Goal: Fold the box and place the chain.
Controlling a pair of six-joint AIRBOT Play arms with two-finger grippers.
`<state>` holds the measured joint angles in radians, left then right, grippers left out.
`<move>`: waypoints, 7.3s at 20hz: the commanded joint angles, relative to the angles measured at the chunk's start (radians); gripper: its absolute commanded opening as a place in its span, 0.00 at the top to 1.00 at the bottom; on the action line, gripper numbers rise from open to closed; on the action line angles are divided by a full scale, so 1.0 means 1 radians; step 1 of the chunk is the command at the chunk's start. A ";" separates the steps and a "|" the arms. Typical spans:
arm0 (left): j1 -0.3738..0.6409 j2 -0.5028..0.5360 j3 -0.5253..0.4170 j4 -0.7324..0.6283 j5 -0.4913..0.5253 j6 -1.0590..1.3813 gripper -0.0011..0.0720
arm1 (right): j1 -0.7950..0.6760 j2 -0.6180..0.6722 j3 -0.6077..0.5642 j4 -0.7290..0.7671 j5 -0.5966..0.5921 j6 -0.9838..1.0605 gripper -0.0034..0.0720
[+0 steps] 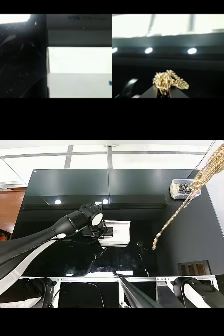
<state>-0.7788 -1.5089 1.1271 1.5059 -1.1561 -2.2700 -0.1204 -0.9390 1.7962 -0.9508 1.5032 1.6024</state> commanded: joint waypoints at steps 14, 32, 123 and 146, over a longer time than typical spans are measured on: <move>0.000 0.000 0.000 0.000 -0.001 -0.001 0.95 | 0.204 -0.001 -0.042 0.172 0.032 -0.024 0.95; 0.000 0.000 0.000 0.000 -0.006 -0.001 0.95 | 0.472 -0.124 -0.047 0.164 -0.187 0.005 0.95; 0.724 0.534 -0.655 -0.890 0.049 2.204 0.01 | 0.365 0.011 -0.759 -0.438 -0.225 0.043 0.62; 0.428 0.115 -0.410 -0.889 0.246 2.558 0.01 | 0.365 0.008 -0.759 -0.411 -0.250 0.054 0.62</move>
<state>-0.3416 -1.3903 0.7136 0.6178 -0.9241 0.2790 0.2447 -0.9302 1.0378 -1.3643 1.2617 1.6569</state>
